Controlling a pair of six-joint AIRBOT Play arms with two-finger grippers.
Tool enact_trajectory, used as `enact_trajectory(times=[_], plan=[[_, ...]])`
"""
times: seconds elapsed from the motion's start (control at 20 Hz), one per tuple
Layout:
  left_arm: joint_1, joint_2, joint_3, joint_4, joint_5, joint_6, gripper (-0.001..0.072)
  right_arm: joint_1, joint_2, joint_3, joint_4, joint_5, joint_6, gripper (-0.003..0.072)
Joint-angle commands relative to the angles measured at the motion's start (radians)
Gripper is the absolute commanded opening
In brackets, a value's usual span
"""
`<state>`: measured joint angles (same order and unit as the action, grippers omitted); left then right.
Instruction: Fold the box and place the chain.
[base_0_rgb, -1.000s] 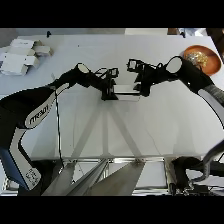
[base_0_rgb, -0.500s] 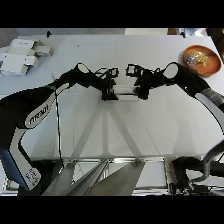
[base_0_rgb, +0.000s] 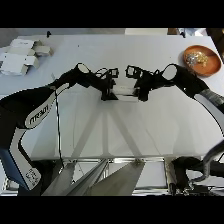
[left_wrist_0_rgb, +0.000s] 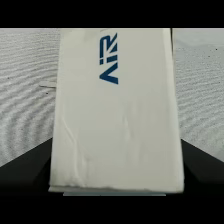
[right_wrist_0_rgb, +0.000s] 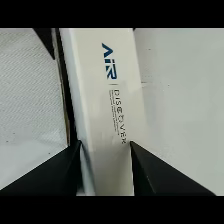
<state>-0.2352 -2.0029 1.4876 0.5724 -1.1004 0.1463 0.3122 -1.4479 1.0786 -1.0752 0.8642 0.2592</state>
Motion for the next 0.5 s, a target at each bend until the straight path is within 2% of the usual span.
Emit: enact_trajectory(times=[0.0,0.15,0.2,0.45], plan=[[0.0,0.001,0.0,-0.003,0.005,-0.005,0.0378,0.011,-0.001,-0.001,0.007,0.063,0.003,0.0344],[0.0,0.001,0.0,-0.003,0.005,-0.005,0.0378,0.011,-0.001,-0.001,0.015,0.064,0.006,0.0356],[0.0,0.001,0.0,-0.003,0.005,-0.006,0.0378,0.011,0.0,-0.001,0.015,0.064,0.006,0.0417],[0.0,0.001,0.0,-0.003,0.005,-0.005,0.0378,0.01,0.042,0.0,0.011,0.062,0.006,0.042]])
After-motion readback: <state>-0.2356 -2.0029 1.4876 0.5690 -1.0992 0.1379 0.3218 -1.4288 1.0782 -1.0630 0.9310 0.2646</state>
